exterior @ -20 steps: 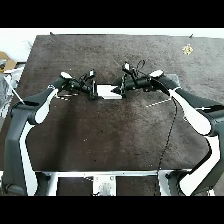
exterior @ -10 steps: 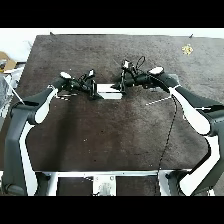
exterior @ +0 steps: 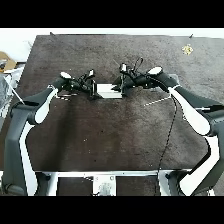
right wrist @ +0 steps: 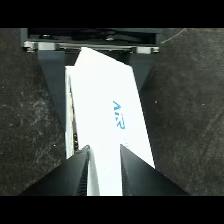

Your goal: Fold the box and place the chain.

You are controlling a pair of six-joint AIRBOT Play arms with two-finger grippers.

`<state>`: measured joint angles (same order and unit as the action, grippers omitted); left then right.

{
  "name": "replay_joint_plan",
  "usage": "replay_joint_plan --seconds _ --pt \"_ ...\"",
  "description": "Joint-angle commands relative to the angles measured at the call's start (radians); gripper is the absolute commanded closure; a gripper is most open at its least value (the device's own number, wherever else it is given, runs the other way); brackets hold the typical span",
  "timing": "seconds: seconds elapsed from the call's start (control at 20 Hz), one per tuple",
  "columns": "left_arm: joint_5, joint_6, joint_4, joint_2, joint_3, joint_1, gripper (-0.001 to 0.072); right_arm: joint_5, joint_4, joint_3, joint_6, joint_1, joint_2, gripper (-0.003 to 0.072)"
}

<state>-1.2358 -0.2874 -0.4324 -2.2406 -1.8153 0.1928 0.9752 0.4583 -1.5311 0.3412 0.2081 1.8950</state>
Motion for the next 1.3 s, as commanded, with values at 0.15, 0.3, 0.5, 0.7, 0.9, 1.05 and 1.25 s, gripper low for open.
replay_joint_plan --seconds 0.15,0.3,0.5,0.7,0.9,1.05,1.25 --pt "-0.002 -0.001 -0.001 0.0 0.0 0.0 0.0476 0.065 0.076 0.012 -0.06 0.001 0.002 0.0477" --pt "-0.002 -0.001 -0.001 0.0 0.0 0.0 0.0476 0.063 0.077 0.043 -0.066 0.001 0.007 0.0476" --pt "-0.002 -0.001 -0.001 0.0 0.0 0.0 0.0476 0.086 -0.018 0.048 -0.076 -0.006 -0.011 0.0476" --pt "-0.002 -0.001 -0.001 0.0 0.0 0.0 0.0476 0.124 -0.298 0.042 -0.072 -0.005 -0.037 0.0479" --pt "-0.002 -0.001 -0.001 0.0 0.0 0.0 0.0476 0.008 -0.311 0.041 -0.092 0.045 -0.023 0.0676" --pt "-0.002 -0.001 -0.001 0.0 0.0 0.0 0.0476 -0.034 -0.195 0.042 -0.13 0.068 0.005 0.0676" --pt "-0.002 -0.001 -0.001 0.0 0.0 0.0 0.0476 -0.052 -0.044 0.042 -0.19 0.066 0.014 0.0676"
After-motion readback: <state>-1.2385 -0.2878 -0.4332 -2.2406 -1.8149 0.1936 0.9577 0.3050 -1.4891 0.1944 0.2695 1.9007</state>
